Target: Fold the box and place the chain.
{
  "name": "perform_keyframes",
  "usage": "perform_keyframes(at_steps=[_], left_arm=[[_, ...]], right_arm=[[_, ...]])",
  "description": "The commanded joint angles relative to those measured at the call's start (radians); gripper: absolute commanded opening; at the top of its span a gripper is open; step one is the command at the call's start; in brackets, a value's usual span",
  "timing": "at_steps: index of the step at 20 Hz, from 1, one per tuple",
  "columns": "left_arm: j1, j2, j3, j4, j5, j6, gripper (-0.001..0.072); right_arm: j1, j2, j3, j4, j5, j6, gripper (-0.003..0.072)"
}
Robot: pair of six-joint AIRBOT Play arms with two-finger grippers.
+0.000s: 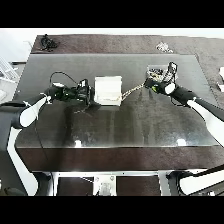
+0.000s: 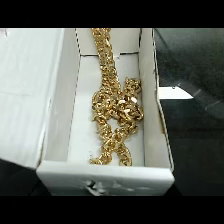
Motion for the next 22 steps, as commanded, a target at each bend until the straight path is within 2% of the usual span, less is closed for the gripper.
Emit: perform_keyframes(at_steps=[1, 3, 5, 7, 8, 10, 12, 17, 22], left_arm=[[0.001, 0.0, 0.0, 0.0, 0.0, 0.0, 0.0462], [0.001, 0.0, 0.0, 0.0, 0.0, 0.0, 0.0462], [0.001, 0.0, 0.0, 0.0, 0.0, 0.0, 0.0462], [0.001, 0.0, 0.0, 0.0, 0.0, 0.0, 0.0462], [0.001, 0.0, 0.0, 0.0, -0.001, 0.0, 0.0462], [0.001, 0.0, 0.0, 0.0, -0.002, 0.0, 0.0462], [0.001, 0.0, 0.0, 0.0, -0.002, 0.0, 0.0462], [0.001, 0.0, 0.0, 0.0, -0.002, 0.0, 0.0462], [0.001, 0.0, 0.0, 0.0, -0.002, 0.0, 0.0462]], right_arm=[[0.018, -0.064, 0.069, 0.051, -0.023, 0.002, 0.0501], [0.032, -0.095, 0.11, 0.051, -0.011, 0.002, 0.048], [0.039, -0.125, 0.138, 0.051, -0.008, 0.002, 0.0373], [0.037, -0.147, 0.143, 0.051, -0.009, 0.002, 0.0323], [0.03, -0.157, 0.143, 0.05, -0.01, 0.001, 0.0243], [0.023, -0.163, 0.144, 0.05, -0.018, -0.003, 0.0151], [0.043, -0.161, 0.146, 0.05, -0.064, -0.071, 0.001], [0.1, -0.064, 0.141, 0.049, -0.083, -0.097, 0.0008], [0.188, 0.198, 0.138, 0.008, -0.051, -0.122, 0.0007]])
